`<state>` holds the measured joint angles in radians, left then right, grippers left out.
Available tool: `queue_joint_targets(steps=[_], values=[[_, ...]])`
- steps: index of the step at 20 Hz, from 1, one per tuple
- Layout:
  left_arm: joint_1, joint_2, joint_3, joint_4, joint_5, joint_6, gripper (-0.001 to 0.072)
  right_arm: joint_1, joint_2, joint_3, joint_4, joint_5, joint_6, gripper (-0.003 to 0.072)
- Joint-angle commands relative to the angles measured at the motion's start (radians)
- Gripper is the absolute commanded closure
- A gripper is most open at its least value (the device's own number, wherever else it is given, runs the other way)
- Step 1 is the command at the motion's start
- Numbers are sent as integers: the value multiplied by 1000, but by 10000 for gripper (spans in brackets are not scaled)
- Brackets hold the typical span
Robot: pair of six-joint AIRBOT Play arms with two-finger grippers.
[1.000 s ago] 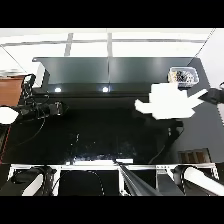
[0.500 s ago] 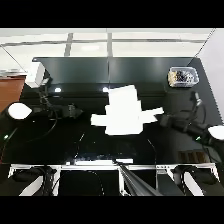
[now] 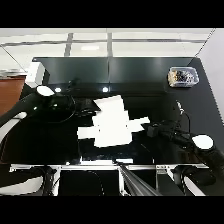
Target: Fold the box and place the chain.
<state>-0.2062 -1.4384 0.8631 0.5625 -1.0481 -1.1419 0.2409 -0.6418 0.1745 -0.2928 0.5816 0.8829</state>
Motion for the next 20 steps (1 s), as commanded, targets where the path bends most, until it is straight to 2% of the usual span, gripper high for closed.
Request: queue_joint_targets(steps=[1,4,6,7,10,12,14,20], values=[[-6,-130,75,-61,-124,57,8,42,2,-3,6,-21,3,677],[-5,-186,86,-116,-319,278,12,43,2,-3,8,-21,3,677],[-5,-197,86,-81,-384,357,35,42,2,-3,9,-21,3,677],[-6,-197,86,-58,-385,381,89,43,2,-3,9,-21,3,678],[-6,-213,93,-47,-436,477,332,42,2,-3,8,-22,3,677],[-6,-237,111,-46,-476,489,380,43,2,-3,8,-21,3,677],[-6,-254,136,-19,-481,487,466,42,2,-3,8,-21,3,677],[-5,-269,183,8,-459,431,481,43,2,-3,5,-15,-1,677]])
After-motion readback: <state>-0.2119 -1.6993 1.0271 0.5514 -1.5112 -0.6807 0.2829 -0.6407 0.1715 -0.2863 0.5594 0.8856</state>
